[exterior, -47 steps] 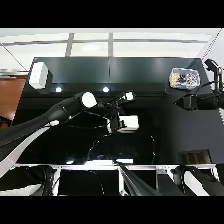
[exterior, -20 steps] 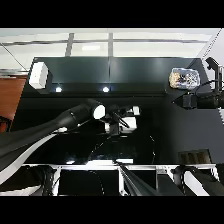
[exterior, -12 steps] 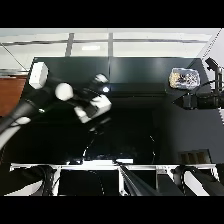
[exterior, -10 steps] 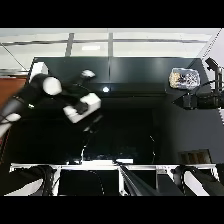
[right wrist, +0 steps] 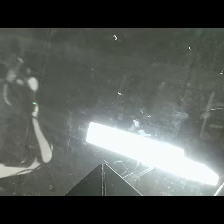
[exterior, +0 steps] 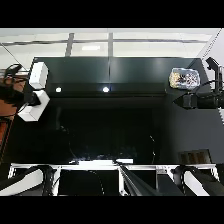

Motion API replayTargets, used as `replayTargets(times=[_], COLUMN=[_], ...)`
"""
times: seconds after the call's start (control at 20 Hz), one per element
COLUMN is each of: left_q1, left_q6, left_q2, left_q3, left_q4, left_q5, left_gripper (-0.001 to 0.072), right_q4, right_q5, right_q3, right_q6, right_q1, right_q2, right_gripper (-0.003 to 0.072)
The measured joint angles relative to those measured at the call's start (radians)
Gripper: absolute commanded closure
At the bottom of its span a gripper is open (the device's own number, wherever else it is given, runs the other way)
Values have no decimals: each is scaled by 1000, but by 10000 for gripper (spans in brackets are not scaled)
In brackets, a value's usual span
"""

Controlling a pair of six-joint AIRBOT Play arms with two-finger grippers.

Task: Fold the box and place the chain.

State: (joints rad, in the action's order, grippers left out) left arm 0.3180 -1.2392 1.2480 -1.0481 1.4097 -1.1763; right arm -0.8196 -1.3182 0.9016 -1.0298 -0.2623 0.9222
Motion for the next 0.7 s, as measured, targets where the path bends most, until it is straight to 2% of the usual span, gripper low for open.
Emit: replayTargets(times=[0.25,0.7], left_q1=[102,45], left_q6=[14,119], left_q2=[104,218], left_q3=[-10,-16], left_q4=[-1,-46], left_q5=[128,417], left_gripper=[304,304], right_q4=[0,-1], right_q5=[7,46], right_q3=[0,0], right_q6=[-27,-69], right_q1=[0,0], right_q2=[0,0], right_gripper=[669,669])
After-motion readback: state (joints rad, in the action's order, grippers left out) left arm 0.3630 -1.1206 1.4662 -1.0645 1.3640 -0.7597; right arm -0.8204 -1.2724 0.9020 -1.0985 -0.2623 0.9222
